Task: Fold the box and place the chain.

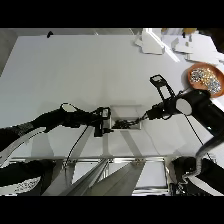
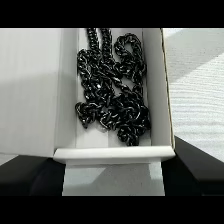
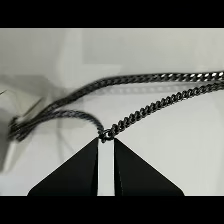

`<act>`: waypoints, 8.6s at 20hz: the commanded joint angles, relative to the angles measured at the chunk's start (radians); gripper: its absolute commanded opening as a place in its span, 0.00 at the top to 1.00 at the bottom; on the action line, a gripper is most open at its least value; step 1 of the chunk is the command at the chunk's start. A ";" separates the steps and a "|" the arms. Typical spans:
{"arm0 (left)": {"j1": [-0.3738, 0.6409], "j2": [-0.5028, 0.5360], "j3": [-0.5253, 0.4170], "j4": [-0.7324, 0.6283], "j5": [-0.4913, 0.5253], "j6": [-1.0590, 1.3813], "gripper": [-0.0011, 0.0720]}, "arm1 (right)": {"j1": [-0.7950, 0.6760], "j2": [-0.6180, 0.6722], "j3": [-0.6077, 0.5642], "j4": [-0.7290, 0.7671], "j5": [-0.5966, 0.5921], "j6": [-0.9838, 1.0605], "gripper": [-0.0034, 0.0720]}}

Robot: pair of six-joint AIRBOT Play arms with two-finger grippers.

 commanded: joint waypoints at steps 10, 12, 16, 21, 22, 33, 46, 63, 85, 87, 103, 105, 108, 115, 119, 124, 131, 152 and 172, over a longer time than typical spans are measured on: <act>0.000 0.001 0.000 0.000 0.000 0.000 0.70 | 0.333 0.217 0.001 0.320 -0.249 0.026 0.93; 0.000 0.001 0.000 0.000 0.000 0.000 0.70 | 0.360 0.161 0.001 0.320 -0.319 0.029 0.93; 0.000 0.001 0.000 0.000 0.000 0.000 0.70 | 0.370 0.039 0.001 0.316 -0.373 0.029 0.93; 0.000 0.001 0.000 0.000 0.000 0.000 0.70 | 0.336 -0.003 0.024 0.293 -0.324 0.028 0.71; 0.000 0.001 0.000 0.000 0.000 0.000 0.70 | 0.312 -0.001 0.045 0.279 -0.279 0.028 0.71; 0.000 0.001 0.000 0.000 0.000 0.000 0.70 | -0.104 0.005 0.085 -0.053 -0.025 0.062 0.75; 0.000 0.001 0.000 0.000 0.000 0.000 0.70 | -0.164 -0.237 -0.035 -0.061 -0.154 0.063 0.50; 0.000 0.001 0.000 0.000 0.000 0.000 0.70 | -0.116 -0.223 -0.035 -0.065 -0.190 0.046 0.93; 0.000 0.001 0.000 0.000 0.000 0.000 0.70 | -0.056 -0.152 -0.104 -0.064 -0.262 0.140 0.56; 0.000 0.001 0.000 0.000 0.000 0.000 0.70 | -0.056 -0.202 -0.104 -0.065 -0.270 0.140 0.56; 0.000 0.001 0.000 0.000 0.000 0.000 0.70 | -0.056 -0.235 -0.104 -0.066 -0.217 0.103 0.93; 0.000 0.001 0.000 0.000 0.000 0.000 0.70 | -0.056 -0.165 -0.104 -0.070 -0.192 0.102 0.93; 0.000 0.001 0.000 0.000 0.000 0.000 0.70 | -0.055 -0.020 -0.104 -0.064 -0.140 0.074 0.93; 0.000 0.001 0.000 0.000 0.000 0.000 0.70 | -0.056 0.293 -0.104 0.358 -0.095 -0.154 0.93; 0.000 0.001 0.000 0.000 0.000 0.000 0.70 | -0.055 0.312 -0.104 0.662 -0.108 -0.325 0.93; 0.000 0.001 0.000 0.000 0.000 0.000 0.70 | -0.045 0.308 -0.104 0.792 -0.181 -0.429 0.93; 0.000 0.001 0.000 0.000 0.000 0.000 0.70 | 0.084 0.118 -0.107 0.615 -0.233 -0.410 0.93; 0.000 0.001 0.000 0.000 0.000 0.000 0.70 | -0.223 -0.222 0.077 -0.035 -0.100 -0.008 0.50; 0.000 0.001 0.000 0.000 0.000 0.000 0.70 | -0.222 -0.378 0.067 -0.029 -0.146 0.050 0.93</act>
